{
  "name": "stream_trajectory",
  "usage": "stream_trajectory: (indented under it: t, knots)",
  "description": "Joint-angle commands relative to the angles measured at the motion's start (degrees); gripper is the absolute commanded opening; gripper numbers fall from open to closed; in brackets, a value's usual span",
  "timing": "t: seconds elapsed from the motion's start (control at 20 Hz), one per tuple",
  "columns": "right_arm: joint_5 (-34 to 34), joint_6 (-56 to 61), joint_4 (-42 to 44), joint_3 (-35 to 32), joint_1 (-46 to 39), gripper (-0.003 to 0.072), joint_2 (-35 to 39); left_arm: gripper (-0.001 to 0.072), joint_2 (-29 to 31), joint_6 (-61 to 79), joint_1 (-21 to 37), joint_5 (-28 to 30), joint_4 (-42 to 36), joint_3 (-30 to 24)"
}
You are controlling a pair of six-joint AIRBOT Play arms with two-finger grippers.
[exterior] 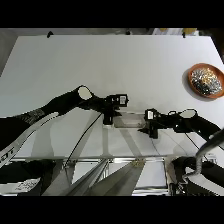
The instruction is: Fold the box and place the chain.
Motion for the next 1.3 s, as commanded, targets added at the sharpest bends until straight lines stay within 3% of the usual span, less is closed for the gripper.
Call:
stream_trajectory:
  t: [0.0,0.6,0.8,0.85,0.9,0.95,1.05,1.25]
  knots:
    - [0.0,-0.1,-0.2,0.0,0.0,0.033,0.0,0.001,0.0,0.0,0.0,0.0,0.0,0.0]
    - [0.0,-0.1,-0.2,0.0,0.0,0.033,0.0,0.0009,0.0,0.0,0.0,0.0,-0.3,0.0]
    - [0.0,-0.1,-0.2,0.0,0.0,0.033,0.0,0.0015,0.3,-1.9,0.0,-2.6,-1.3,0.0]
    - [0.0,-0.1,-0.2,0.0,0.0,0.033,0.0,0.0115,0.8,-2.4,0.0,-3.3,-1.3,0.0]
    - [0.0,-0.1,-0.2,0.0,0.0,0.033,0.0,0.0318,1.3,-2.4,0.1,-4.2,-1.2,0.0]
    - [0.0,0.0,-0.2,0.0,0.0,0.033,0.0,0.046,2.0,-2.8,0.3,-4.9,-1.2,0.0]
    - [0.0,-0.1,-0.2,0.0,0.0,0.033,0.0,0.0515,3.9,-5.5,1.1,-6.2,-0.1,0.0]
    - [0.0,-0.1,-0.2,0.0,0.0,0.033,0.0,0.0514,8.9,-14.4,3.7,-12.8,9.9,0.0]
